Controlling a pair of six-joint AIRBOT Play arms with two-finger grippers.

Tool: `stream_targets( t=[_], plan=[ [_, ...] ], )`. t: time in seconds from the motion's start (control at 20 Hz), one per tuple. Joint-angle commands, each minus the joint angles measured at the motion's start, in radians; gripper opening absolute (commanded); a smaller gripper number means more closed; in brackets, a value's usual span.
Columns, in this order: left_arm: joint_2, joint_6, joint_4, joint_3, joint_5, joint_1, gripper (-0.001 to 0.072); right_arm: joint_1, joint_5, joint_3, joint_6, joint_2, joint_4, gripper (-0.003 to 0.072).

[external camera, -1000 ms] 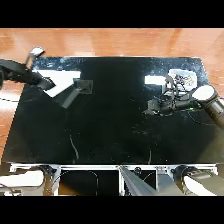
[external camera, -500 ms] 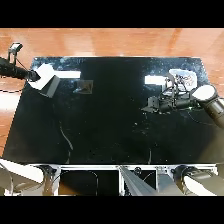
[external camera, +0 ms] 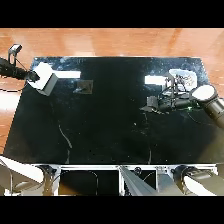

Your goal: Fold the box and place the chain.

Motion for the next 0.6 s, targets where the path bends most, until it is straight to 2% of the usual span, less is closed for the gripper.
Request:
stream_targets(
  t=[0.0, 0.55],
  plan=[
    [-0.005, -0.001, 0.027, 0.002, -0.003, 0.0, 0.0018, 0.005, -0.001, 0.001, 0.001, 0.001, 0.002, 0.0029],
    [-0.008, -0.001, 0.039, 0.002, -0.034, -0.001, 0.0018, 0.005, -0.016, 0.001, 0.001, 0.001, 0.002, 0.0029]
  ],
)
